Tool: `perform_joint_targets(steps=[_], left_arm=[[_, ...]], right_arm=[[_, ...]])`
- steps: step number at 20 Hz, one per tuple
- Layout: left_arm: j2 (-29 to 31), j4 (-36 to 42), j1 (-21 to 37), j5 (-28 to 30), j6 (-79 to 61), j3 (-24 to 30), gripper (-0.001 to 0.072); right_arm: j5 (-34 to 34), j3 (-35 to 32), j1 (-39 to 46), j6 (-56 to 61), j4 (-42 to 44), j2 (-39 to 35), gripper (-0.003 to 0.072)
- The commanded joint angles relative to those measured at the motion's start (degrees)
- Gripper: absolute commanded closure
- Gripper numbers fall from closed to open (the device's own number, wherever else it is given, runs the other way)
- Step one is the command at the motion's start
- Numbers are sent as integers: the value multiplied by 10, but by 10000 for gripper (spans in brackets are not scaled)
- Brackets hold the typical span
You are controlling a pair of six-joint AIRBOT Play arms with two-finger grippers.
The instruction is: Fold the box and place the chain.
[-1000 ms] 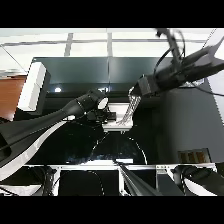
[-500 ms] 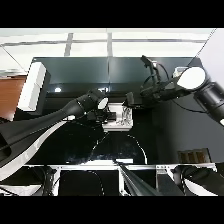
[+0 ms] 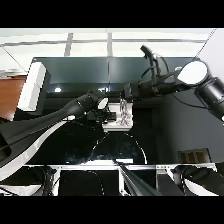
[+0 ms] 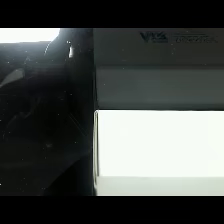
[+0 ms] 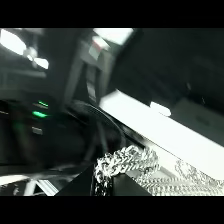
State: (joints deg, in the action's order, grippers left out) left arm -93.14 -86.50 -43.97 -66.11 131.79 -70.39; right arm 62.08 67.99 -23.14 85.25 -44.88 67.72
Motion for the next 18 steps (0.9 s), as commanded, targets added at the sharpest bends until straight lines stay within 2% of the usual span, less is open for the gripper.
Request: perform_joint_targets(steps=[1,6,9,12,14,16,17,18], left_arm=[[0,0,1,0,0,0,680],[0,0,1,0,0,0,680],[0,0,1,0,0,0,680],[0,0,1,0,0,0,680],[0,0,1,1,0,0,680],[0,0,1,0,0,0,680],[0,0,1,0,0,0,680],[0,0,1,0,0,0,680]], right_arm=[[35,34,4,-2,-1,-1,669],[80,-13,-2,28,-94,-1,669],[45,-74,-5,37,-85,-1,669],[-29,-116,-29,37,-64,1,665],[-56,-117,-35,41,-63,5,512],[-62,-117,-30,41,-64,5,480],[-56,-117,-24,41,-64,5,417],[-45,-117,-14,41,-65,4,419]])
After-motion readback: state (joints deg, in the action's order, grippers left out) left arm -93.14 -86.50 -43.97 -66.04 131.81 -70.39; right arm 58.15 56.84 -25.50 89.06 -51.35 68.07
